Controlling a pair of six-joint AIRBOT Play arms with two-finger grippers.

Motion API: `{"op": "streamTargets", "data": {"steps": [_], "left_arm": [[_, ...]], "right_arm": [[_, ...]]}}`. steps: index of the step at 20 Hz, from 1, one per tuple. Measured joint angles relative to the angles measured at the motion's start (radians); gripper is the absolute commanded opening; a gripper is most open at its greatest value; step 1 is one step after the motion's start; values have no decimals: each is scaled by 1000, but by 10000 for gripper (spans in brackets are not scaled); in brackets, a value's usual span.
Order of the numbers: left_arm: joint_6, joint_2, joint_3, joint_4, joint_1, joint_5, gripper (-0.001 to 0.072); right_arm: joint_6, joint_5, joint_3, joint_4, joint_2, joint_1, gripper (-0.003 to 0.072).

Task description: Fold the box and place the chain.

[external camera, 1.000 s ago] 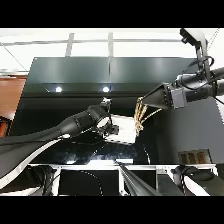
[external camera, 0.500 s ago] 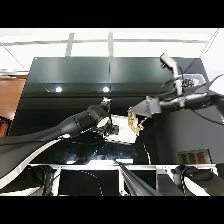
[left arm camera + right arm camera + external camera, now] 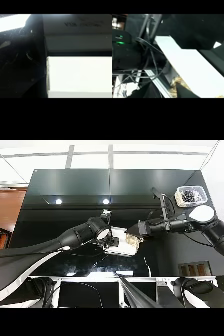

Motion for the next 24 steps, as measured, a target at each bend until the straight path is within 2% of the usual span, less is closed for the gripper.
{"op": "streamTargets", "data": {"steps": [3, 6, 9, 10, 11, 16, 21, 24], "left_arm": [[0, 0, 0, 0, 0, -1, 33], [0, 0, 0, 0, 0, -2, 33], [0, 0, 0, 0, 0, -4, 33], [0, 0, 0, 0, 0, -4, 33], [0, 0, 0, 0, 0, -4, 33], [0, 0, 0, 0, 0, -4, 33], [0, 0, 0, 0, 0, -4, 33], [0, 0, 0, 0, 0, -3, 33]], "right_arm": [[5, 66, 6, -16, 13, -83, 370], [-47, 161, 5, -69, 60, -249, 370], [-132, 113, -58, -182, 104, -367, 407], [-158, 76, -86, -223, 111, -381, 675], [-181, 31, -113, -267, 115, -388, 704], [-352, -112, -205, -436, 107, -299, 703], [-669, -239, -257, -476, 100, -137, 703], [-780, -277, -270, -467, 82, -77, 703]]}}
